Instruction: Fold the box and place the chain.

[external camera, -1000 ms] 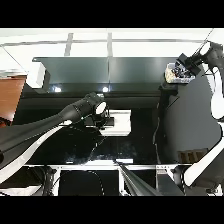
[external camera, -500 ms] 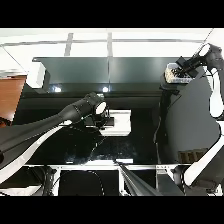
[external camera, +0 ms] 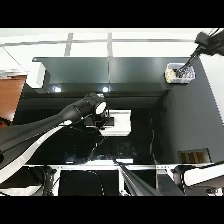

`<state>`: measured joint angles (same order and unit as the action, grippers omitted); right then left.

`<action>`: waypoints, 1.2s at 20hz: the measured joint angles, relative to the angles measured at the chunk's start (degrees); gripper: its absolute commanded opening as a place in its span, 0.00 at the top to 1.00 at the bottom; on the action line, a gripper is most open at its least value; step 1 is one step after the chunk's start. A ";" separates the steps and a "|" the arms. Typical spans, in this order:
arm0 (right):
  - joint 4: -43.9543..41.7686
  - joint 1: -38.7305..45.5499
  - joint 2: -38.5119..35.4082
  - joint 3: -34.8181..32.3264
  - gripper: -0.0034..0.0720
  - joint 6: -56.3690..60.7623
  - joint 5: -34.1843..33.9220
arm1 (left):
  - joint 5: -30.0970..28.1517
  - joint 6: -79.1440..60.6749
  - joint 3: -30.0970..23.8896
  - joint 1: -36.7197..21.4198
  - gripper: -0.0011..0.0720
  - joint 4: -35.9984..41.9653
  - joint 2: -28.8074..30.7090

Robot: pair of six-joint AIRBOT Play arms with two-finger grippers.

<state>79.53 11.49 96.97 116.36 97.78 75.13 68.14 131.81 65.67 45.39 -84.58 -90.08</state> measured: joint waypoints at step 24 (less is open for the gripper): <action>-18.82 -14.60 -39.78 -2.23 0.94 -5.60 27.50 | -0.46 0.00 0.00 0.00 0.95 0.00 0.00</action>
